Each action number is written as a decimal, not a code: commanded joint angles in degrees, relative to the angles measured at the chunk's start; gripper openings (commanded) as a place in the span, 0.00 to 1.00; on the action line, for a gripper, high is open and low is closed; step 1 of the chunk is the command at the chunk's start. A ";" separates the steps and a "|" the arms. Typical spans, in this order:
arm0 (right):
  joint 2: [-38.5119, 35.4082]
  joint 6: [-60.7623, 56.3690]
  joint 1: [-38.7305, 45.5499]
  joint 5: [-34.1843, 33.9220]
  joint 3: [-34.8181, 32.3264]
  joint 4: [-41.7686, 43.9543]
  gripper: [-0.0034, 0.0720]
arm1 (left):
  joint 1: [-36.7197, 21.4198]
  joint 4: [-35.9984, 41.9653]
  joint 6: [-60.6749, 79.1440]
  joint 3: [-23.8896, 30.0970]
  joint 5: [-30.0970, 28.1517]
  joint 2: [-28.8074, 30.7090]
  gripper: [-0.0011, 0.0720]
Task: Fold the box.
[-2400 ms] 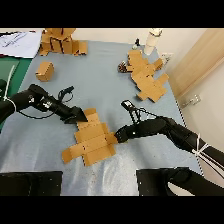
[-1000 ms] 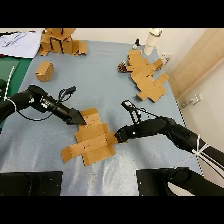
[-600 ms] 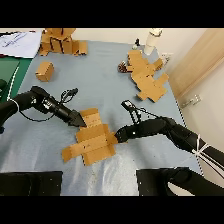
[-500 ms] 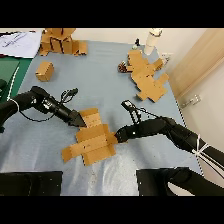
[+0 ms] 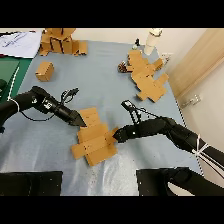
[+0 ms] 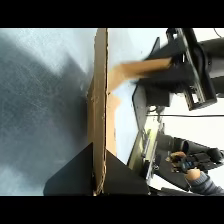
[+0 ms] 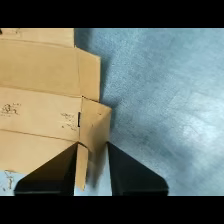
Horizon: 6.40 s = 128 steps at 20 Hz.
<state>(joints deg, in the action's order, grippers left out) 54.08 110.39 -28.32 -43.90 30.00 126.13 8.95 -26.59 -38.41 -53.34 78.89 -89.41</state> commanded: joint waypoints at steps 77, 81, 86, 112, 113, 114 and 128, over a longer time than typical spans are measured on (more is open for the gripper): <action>1.03 -45.51 -4.92 -1.55 2.29 -36.28 0.05 | 30.29 -4.07 38.03 16.98 -38.80 27.28 0.03; -3.41 -46.07 -4.87 -1.62 5.07 -36.79 0.05 | 29.90 -2.73 38.03 17.03 -37.97 27.26 0.03; -3.32 -46.10 -4.92 -1.53 5.05 -36.79 0.05 | 29.97 0.76 40.17 17.44 -37.79 25.24 0.03; -3.69 -45.86 -5.09 -4.85 5.05 -36.72 0.05 | 29.90 -1.22 41.42 17.44 -39.87 22.95 0.03; -4.31 -45.90 -5.92 -8.68 5.05 -36.79 0.05 | 29.90 -1.22 41.42 17.44 -39.78 22.95 0.03; -5.62 -47.74 -7.61 -13.03 5.05 -37.70 0.04 | 29.90 -1.22 41.42 17.44 -39.87 22.95 0.03; -14.51 -58.45 -76.06 -20.22 -6.60 -69.77 0.66 | 29.90 -1.25 41.42 17.44 -39.91 22.95 0.03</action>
<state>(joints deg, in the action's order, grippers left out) 39.16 55.79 -94.63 -63.96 25.74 64.66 38.85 -27.79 3.01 -35.94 39.07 -66.41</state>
